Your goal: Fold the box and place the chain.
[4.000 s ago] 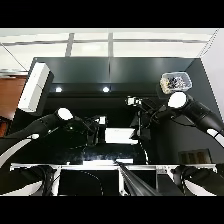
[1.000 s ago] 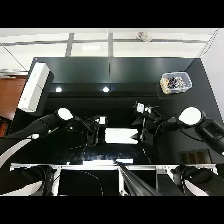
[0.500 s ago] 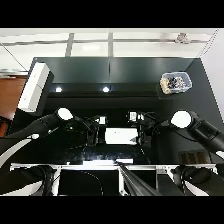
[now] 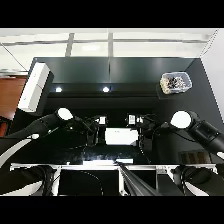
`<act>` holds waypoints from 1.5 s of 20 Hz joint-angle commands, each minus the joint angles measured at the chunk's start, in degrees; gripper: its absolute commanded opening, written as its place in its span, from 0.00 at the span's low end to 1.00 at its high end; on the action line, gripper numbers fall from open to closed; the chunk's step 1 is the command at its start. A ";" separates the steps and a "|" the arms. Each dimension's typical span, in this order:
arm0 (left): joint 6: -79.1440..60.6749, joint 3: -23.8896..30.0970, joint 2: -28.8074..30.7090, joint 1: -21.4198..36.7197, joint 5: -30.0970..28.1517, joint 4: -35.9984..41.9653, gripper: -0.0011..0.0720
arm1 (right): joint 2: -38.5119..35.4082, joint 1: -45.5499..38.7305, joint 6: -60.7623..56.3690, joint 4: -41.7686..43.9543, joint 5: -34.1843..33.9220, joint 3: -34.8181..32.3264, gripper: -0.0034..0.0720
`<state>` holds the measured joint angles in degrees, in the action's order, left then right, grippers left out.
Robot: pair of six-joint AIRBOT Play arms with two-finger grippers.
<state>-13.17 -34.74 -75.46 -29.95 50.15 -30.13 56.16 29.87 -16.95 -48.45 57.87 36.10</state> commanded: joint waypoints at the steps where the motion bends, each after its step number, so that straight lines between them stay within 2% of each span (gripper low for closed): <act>1: -0.04 -0.04 -0.04 -0.02 0.00 -0.02 0.57 | -0.04 0.52 -1.07 -1.27 -2.47 0.04 0.95; 4: -0.04 -0.04 -0.04 -0.04 -0.02 -0.02 0.57 | -0.04 0.52 -2.01 -1.51 -2.97 0.04 0.95; 5: -0.04 -0.04 -0.04 -0.02 -0.02 -0.02 0.57 | -0.04 0.52 -2.38 -1.53 -2.95 0.04 0.81; 6: -0.04 -0.04 -0.04 -0.04 -0.02 -0.02 0.57 | -0.04 0.52 -2.89 -1.53 -2.89 0.04 0.62; 10: -0.04 -0.04 -0.04 -0.04 -0.02 -0.02 0.57 | -0.07 0.52 -2.99 -1.51 -2.86 0.07 0.62; 11: -0.04 -0.04 -0.04 -0.04 -0.02 -0.02 0.57 | -0.07 0.52 -3.02 -1.51 -2.82 0.07 0.49; 12: -0.04 -0.04 -0.04 -0.04 -0.02 -0.02 0.57 | -0.07 0.52 -3.02 -1.33 -2.73 0.07 0.30; 19: -0.04 -0.04 -0.04 -0.04 -0.02 -0.02 0.57 | -0.04 0.52 -3.02 -1.27 -0.17 0.07 0.29; 20: -0.04 -0.04 -0.04 -0.04 -0.02 -0.02 0.57 | -0.07 0.52 -3.02 -1.27 0.24 0.04 0.33; 22: -0.04 -0.04 -0.04 -0.04 -0.02 -0.02 0.57 | -0.07 0.52 -3.04 -1.25 0.48 0.02 0.33; 24: -0.04 -0.04 -0.04 -0.04 -0.02 -0.02 0.57 | -0.07 0.52 -3.02 -1.27 0.37 0.02 0.61; 30: -0.04 -0.04 -0.04 -0.02 -0.02 -0.02 0.57 | -0.04 0.52 -3.21 -1.29 0.37 0.02 0.60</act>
<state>-13.26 -34.74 -75.46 -29.95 50.15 -30.17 56.12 30.35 -20.01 -49.80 58.22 36.14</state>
